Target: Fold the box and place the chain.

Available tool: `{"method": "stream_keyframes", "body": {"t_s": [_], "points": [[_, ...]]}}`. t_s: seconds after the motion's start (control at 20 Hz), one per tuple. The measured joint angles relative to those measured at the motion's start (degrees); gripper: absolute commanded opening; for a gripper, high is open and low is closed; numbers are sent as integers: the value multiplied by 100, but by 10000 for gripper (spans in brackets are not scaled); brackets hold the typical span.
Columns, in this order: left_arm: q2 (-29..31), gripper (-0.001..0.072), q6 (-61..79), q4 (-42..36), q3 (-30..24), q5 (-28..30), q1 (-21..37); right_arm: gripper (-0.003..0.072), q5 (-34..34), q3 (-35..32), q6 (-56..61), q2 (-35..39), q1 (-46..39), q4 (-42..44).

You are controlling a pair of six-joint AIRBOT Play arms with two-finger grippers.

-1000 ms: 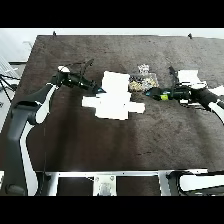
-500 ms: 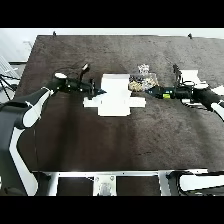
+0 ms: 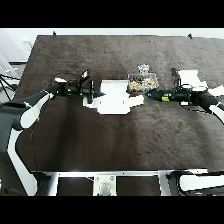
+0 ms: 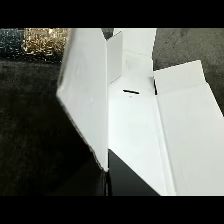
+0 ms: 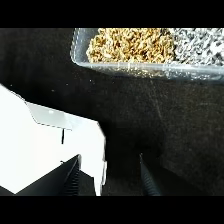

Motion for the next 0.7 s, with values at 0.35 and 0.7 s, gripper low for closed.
{"method": "stream_keyframes", "body": {"t_s": [0.35, 0.7], "points": [[-109, 17, 238, -186, -52, 66, 2, 446, -24, -44, -138, 0, 0, 229], [-208, 19, 455, -221, -50, 11, -50, 446, 59, -61, -490, 83, 35, 859]]}}
